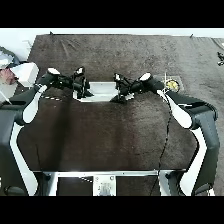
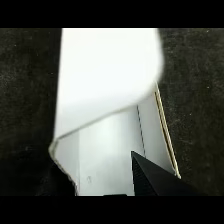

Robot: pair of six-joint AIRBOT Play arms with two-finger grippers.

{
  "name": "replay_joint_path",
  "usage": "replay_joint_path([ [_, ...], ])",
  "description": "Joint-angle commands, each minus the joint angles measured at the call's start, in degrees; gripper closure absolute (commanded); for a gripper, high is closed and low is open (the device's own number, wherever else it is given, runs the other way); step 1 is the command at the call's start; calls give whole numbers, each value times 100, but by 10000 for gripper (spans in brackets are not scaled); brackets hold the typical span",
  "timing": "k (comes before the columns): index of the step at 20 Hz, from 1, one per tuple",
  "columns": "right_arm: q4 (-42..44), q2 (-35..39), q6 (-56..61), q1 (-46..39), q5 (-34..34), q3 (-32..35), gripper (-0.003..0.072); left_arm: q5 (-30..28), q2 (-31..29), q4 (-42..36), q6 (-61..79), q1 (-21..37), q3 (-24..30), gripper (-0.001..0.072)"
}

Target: Fold the box and place the chain.

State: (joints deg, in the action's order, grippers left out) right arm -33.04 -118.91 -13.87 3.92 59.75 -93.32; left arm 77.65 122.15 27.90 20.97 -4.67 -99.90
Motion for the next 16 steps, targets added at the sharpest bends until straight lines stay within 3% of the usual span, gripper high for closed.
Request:
replay_joint_path([
  [1,2,2,-4,0,0,-4,568,308,-114,-13,-7,197,-11,227],
  [7,2,2,-2,0,-2,-4,567,1150,-413,-184,-551,802,-177,228],
  [8,2,2,-2,0,0,-4,568,1228,-459,-232,-748,863,-197,287],
  [10,2,2,-4,0,-2,-4,568,1648,-472,-282,-868,894,-306,671],
  [12,2,2,-2,0,-2,-4,567,1939,-511,-326,-859,846,-313,702],
  [16,2,2,-2,0,-2,-4,568,1775,-778,-280,-1145,686,-199,707],
])
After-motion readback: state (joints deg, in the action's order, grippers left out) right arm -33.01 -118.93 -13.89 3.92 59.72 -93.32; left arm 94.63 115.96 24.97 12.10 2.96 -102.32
